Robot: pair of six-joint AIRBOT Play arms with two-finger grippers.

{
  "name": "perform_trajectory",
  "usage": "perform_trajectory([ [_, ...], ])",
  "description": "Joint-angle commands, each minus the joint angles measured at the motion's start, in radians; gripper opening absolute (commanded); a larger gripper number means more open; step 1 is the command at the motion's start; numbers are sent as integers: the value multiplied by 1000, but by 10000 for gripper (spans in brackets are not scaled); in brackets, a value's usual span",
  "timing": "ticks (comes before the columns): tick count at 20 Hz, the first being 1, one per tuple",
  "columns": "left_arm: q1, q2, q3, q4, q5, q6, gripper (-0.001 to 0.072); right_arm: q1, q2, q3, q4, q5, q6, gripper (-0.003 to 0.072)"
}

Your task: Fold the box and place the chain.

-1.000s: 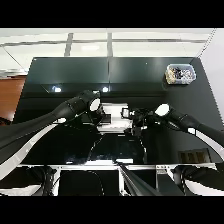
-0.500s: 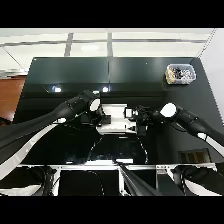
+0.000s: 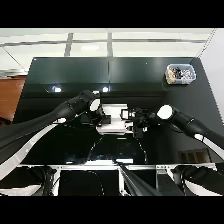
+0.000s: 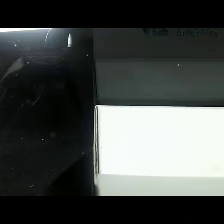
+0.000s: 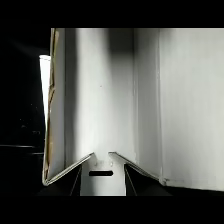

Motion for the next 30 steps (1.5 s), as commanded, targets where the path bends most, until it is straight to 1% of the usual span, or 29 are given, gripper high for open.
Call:
perform_trajectory([
  [1,0,0,0,-1,5,-2,27,22,-26,-1,80,-47,2,301],
  [4,0,0,0,-2,5,-2,28,22,-26,-1,86,-43,2,316],
  [6,0,0,0,-2,4,-2,27,22,-26,-2,114,-43,3,487],
  [7,0,0,0,-3,4,-2,27,22,-26,-2,116,-40,3,447],
  [8,0,0,0,-5,4,-2,27,22,-26,-2,117,-31,3,226],
  [9,0,0,0,-4,4,-2,27,22,-26,-2,122,-33,3,313],
  [10,0,0,0,-5,4,-2,27,22,-26,-2,132,-36,3,434],
  [11,0,0,0,-4,3,-2,27,22,-26,-2,127,-34,7,404],
  [12,0,0,0,-4,3,-2,28,22,-25,-2,119,-24,43,206],
  [13,0,0,0,-4,1,-2,27,18,-21,-2,108,-14,135,20],
  [15,0,0,0,-4,-2,-1,27,-7,18,11,28,34,412,27],
  [17,0,0,0,-4,-2,-2,28,-89,95,59,-117,191,695,27],
  [19,0,0,0,-4,-3,-1,27,-235,176,110,-267,344,952,27],
  [21,0,0,0,-4,-3,-1,28,-426,212,104,-354,388,1120,27],
  [22,0,0,0,-4,-3,-1,27,-527,209,79,-357,376,1177,27],
  [24,0,0,0,-4,-2,-1,27,-681,195,-10,-309,317,1327,27],
  [25,0,0,0,-4,-1,-2,28,-725,177,-53,-251,320,1350,28],
  [26,0,0,0,-4,0,-2,28,-742,150,-93,-163,348,1336,27],
  [28,0,0,0,-4,0,-1,28,-698,79,-137,14,407,1222,28],
  [29,0,0,0,-4,0,-1,27,-650,42,-142,80,419,1184,28],
  [30,1,0,0,-4,0,-1,28,-586,5,-142,140,407,1154,28],
])
